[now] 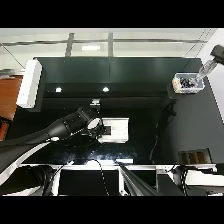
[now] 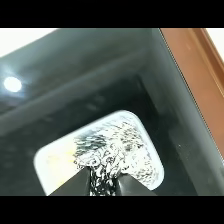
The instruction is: Fold the box and place the chain.
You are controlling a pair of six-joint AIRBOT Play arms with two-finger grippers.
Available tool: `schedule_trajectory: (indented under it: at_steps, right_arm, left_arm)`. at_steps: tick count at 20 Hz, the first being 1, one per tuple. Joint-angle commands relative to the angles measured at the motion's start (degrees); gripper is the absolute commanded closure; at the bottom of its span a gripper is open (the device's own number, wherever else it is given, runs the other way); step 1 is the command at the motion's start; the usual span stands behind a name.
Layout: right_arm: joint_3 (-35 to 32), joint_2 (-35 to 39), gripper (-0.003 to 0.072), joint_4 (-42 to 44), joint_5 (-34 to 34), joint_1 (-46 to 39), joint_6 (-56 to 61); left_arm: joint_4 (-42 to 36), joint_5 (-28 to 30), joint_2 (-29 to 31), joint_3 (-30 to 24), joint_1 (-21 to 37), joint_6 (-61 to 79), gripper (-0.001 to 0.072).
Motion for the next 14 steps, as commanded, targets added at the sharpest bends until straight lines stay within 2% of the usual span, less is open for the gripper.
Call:
schedule_trajectory:
  at_steps: [1, 7, 10, 14]
  right_arm:
    - [5.07, 5.4, 0.0671, 6.71, 3.5, -0.07, -3.96]
    - [6.14, 18.25, 0.0671, 18.05, 6.36, 0.5, -7.19]
    - [4.94, 25.22, 0.0671, 18.01, 11.1, 3.82, -7.21]
    - [1.2, 32.52, 0.0671, 18.03, 18.25, 13.18, -8.04]
  left_arm:
    - [0.0, 0.04, 0.02, 0.0, 0.0, 0.02, 0.0684]
    - [0.02, 1.14, 0.02, 0.0, 0.0, 0.02, 0.0684]
    - [0.0, 1.44, 0.02, 0.0, -0.02, 0.02, 0.0684]
    - [0.02, 1.25, 0.02, 0.0, -0.13, 0.07, 0.0684]
